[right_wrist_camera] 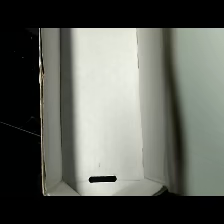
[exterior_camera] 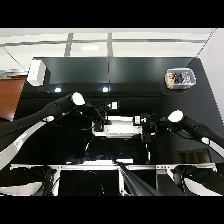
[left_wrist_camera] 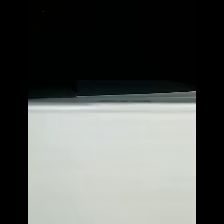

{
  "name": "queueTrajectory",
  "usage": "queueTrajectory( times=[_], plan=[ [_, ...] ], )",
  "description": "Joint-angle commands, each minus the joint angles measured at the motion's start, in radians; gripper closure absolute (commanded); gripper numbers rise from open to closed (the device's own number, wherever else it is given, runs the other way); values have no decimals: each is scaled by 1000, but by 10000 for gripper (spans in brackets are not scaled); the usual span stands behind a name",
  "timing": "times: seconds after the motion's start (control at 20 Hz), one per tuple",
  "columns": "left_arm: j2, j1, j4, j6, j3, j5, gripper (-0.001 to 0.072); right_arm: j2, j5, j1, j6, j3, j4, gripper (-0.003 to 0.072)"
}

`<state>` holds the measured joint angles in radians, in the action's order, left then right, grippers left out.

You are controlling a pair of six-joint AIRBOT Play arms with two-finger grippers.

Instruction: Fold the box and place the chain.

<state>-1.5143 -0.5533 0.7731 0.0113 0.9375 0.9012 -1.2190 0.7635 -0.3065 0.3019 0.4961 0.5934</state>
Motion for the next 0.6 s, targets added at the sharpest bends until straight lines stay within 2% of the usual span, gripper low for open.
queueTrajectory(
  times=[0.0, 0.05, 0.1, 0.2, 0.25, 0.3, 0.35, 0.55],
  plan=[
    [1, 0, 0, 11, 1, 0, 681, -1, -1, -1, -2, 0, 2, 203],
    [1, 0, 2, 22, 2, 0, 677, -1, -2, -1, -3, 0, 2, 203],
    [3, 0, 9, 23, 5, 0, 639, -1, -2, -1, -3, 0, 2, 204],
    [23, 3, 16, 28, 11, -3, 396, -1, -2, -1, -3, 0, 2, 205],
    [37, 4, 28, 90, 24, 9, 238, -1, -1, -1, -3, 0, 2, 344],
    [53, 8, 77, 148, 43, 30, 117, -1, 0, -1, -3, 0, 3, 553],
    [74, 12, 137, 197, 62, 56, 59, -1, 0, -1, -3, 0, 3, 591],
    [190, 47, 436, 442, 111, 210, 75, -1, -2, -1, -2, 0, 3, 591]
  ],
)
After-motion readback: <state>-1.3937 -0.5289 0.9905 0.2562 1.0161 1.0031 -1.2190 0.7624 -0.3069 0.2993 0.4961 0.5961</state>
